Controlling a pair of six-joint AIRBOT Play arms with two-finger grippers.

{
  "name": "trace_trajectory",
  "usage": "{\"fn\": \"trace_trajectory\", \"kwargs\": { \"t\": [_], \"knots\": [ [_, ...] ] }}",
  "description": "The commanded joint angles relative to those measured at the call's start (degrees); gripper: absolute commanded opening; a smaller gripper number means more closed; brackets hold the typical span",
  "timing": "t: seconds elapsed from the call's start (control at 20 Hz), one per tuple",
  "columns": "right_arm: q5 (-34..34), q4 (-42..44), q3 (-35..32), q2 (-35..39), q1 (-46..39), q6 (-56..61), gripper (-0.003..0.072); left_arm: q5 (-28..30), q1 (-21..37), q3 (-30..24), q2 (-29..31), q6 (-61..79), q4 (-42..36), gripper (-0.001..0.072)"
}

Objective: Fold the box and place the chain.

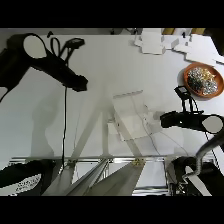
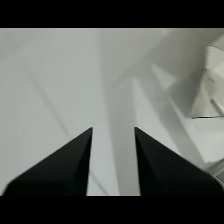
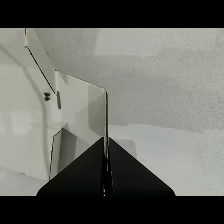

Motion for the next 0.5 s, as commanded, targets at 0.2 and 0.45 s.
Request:
{"fn": "trace_trajectory", "kwargs": {
  "t": [0.2,0.45],
  "knots": [
    [0.2,0.0,0.0,0.0,0.1,0.0,0.0020,4.4,-1.1,-1.7,-11.1,28.6,-24.6,0.0581],
    [0.2,0.0,0.0,0.0,0.1,0.0,0.0020,0.0,-2.3,-1.7,-19.9,35.1,-30.3,0.0582]
  ]
}}
